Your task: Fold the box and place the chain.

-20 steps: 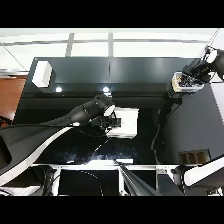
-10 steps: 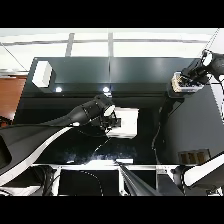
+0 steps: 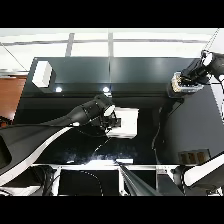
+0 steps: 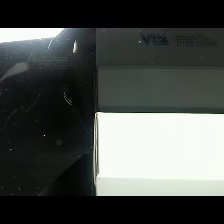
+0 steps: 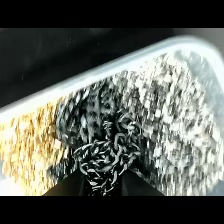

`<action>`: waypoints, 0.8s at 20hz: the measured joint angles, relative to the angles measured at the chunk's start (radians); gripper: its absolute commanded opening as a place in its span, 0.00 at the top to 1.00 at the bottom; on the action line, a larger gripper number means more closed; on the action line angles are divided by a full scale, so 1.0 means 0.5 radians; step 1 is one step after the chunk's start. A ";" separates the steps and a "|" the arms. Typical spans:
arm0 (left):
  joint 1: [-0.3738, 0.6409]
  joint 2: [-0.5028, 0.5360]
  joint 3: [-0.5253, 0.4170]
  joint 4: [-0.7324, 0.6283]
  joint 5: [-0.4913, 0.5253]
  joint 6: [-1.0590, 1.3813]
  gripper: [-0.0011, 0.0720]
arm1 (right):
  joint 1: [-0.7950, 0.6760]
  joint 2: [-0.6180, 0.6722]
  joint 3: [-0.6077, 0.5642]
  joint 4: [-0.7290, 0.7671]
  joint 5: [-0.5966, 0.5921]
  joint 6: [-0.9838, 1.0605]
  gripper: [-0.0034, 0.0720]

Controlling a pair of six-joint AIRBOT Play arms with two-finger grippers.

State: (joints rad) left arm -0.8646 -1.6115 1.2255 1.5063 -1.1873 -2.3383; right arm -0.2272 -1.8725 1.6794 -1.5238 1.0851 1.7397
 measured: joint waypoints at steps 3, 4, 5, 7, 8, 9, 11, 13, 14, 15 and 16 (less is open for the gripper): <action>0.000 -0.001 0.000 0.000 0.001 0.000 0.94 | -0.002 0.126 0.019 0.004 0.051 -0.149 0.93; 0.000 0.000 0.000 0.000 0.001 0.000 0.94 | -0.002 0.186 0.021 0.004 0.071 -0.197 0.93; 0.000 0.000 0.000 -0.001 0.001 0.000 0.94 | -0.002 0.256 0.025 0.009 0.082 -0.242 0.93; 0.000 0.000 0.000 0.000 0.000 0.000 0.94 | -0.002 0.410 0.027 0.016 0.112 -0.317 0.93; 0.000 0.000 0.000 -0.001 0.001 0.001 0.94 | -0.002 0.496 0.029 0.035 0.117 -0.350 0.94; 0.000 -0.001 0.000 0.000 0.000 0.000 0.94 | -0.002 0.574 0.029 0.066 0.116 -0.381 0.93; 0.000 -0.001 0.000 0.000 0.001 0.001 0.94 | -0.002 0.735 0.029 0.135 0.116 -0.437 0.93; 0.000 0.000 0.000 0.000 0.000 0.000 0.94 | -0.002 0.892 0.029 0.189 0.124 -0.472 0.93; 0.000 0.000 0.000 0.000 0.001 0.001 0.94 | -0.002 0.975 0.029 0.223 0.128 -0.484 0.93; 0.000 -0.001 0.000 0.000 0.000 0.000 0.94 | -0.002 1.054 0.030 0.264 0.133 -0.494 0.93; 0.000 0.000 0.000 0.000 0.001 0.000 0.94 | -0.002 1.134 0.031 0.309 0.138 -0.504 0.93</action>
